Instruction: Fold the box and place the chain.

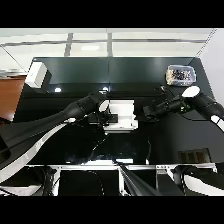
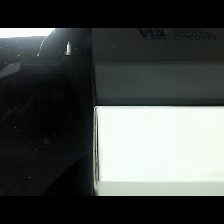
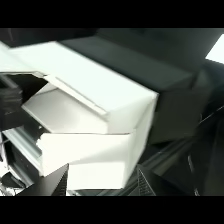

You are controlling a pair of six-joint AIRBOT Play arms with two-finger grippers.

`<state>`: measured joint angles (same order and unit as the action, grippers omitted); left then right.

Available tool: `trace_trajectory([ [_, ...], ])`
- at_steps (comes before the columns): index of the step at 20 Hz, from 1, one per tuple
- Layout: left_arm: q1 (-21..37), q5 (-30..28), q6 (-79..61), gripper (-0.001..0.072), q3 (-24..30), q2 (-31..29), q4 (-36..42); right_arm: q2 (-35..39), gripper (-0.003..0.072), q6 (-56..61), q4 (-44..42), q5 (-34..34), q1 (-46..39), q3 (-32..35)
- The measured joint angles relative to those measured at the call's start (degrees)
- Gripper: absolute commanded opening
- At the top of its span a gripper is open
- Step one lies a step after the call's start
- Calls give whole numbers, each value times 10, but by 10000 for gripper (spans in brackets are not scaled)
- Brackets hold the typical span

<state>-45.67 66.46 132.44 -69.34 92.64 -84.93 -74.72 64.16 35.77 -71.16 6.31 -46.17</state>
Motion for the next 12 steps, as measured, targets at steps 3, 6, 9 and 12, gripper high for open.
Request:
trace_trajectory([
  [3, 0, 0, 0, 30, 0, 0, 0, 0, 472, 21, 7, 14, 30, -5],
  [6, 0, 0, 0, 30, 0, 0, 0, 0, 346, 46, 28, 38, 61, -7],
  [9, 0, 0, 0, 30, 0, 0, 0, 0, 346, 67, 48, 61, 88, -8],
  [12, 0, 0, 0, 30, 0, 0, 0, 0, 346, 104, 83, 90, 119, -10],
])
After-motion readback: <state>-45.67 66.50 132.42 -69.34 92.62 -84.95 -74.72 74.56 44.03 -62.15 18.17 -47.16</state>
